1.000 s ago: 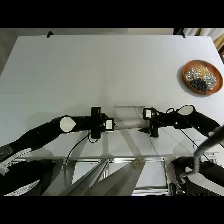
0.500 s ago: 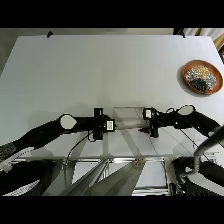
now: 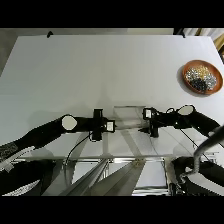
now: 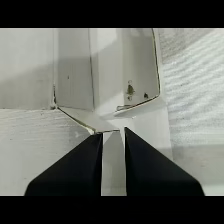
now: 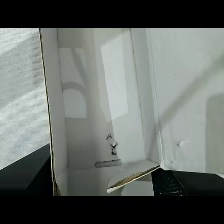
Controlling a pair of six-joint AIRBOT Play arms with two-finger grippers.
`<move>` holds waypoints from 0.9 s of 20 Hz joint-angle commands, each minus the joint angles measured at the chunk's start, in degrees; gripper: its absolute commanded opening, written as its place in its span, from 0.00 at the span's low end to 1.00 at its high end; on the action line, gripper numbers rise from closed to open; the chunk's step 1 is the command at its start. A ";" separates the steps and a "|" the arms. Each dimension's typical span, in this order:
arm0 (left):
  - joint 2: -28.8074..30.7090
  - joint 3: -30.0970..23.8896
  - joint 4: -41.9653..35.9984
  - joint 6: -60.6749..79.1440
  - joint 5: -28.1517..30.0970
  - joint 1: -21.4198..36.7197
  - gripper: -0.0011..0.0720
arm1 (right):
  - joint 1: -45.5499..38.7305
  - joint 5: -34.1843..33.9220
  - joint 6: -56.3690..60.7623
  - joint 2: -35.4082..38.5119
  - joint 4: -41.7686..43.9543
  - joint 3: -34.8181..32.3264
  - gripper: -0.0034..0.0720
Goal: Fold the box and place the chain.
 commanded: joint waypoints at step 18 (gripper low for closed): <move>-3.82 5.49 -1.70 -0.17 -0.50 -1.46 0.20 | 0.00 0.00 0.02 0.04 0.02 0.02 0.63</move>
